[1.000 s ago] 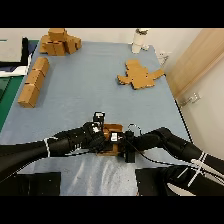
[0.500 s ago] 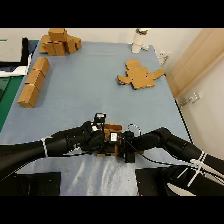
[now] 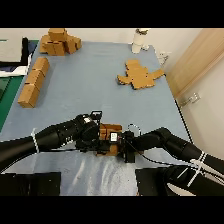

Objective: Fold the box.

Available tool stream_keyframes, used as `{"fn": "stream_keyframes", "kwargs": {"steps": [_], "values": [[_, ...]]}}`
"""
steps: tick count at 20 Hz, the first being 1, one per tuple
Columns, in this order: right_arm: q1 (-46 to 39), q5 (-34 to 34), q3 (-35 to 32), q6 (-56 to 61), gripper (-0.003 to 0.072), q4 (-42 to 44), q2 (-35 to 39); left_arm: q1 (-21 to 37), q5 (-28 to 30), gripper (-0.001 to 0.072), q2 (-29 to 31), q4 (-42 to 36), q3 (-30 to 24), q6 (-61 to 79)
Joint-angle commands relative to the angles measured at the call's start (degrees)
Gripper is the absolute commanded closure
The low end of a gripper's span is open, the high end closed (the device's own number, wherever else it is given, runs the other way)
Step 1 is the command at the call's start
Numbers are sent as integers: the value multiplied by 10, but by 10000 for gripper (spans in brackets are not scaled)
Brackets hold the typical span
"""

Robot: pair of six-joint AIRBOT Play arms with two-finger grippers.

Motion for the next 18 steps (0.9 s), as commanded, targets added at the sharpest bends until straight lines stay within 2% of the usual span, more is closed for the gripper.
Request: {"fn": "stream_keyframes", "kwargs": {"steps": [1, 7, 18], "values": [[0, -1, 0, 0, 244, 0, 0, 7, -10, 164, 2, -15, 1, 34], [0, -1, 0, 0, 244, 0, 0, 25, -10, 163, 2, -41, 0, 123], [0, -1, 0, 0, 244, 0, 0, 101, -25, 163, 2, -178, 0, 261]]}}
